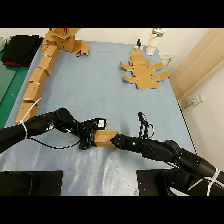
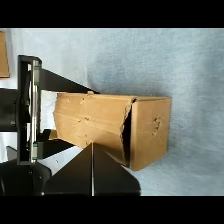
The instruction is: Fold the box.
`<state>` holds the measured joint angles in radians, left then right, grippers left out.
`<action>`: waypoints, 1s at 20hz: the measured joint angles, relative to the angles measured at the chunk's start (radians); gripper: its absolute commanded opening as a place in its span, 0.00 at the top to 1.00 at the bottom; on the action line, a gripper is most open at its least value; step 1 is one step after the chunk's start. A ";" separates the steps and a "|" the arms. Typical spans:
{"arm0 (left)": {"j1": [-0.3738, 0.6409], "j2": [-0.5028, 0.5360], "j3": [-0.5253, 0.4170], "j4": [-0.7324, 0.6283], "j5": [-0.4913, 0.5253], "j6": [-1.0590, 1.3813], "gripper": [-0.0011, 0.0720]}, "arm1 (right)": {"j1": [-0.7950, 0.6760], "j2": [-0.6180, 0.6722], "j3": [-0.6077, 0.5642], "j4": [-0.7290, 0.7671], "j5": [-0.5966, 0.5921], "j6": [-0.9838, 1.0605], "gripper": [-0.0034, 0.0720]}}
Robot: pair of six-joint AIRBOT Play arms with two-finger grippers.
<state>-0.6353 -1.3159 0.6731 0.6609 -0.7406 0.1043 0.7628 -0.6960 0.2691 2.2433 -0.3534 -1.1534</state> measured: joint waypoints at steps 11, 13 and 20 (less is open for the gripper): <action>0.000 0.000 0.000 0.000 0.000 0.000 0.52 | 0.000 0.033 0.008 -0.037 -0.023 0.000 0.95; 0.000 0.000 0.000 0.000 0.000 0.000 0.52 | -0.015 0.098 0.032 -0.097 -0.072 0.018 0.95; 0.000 0.000 0.000 0.000 0.000 0.000 0.52 | -0.128 0.242 0.153 -0.493 -0.449 0.278 0.95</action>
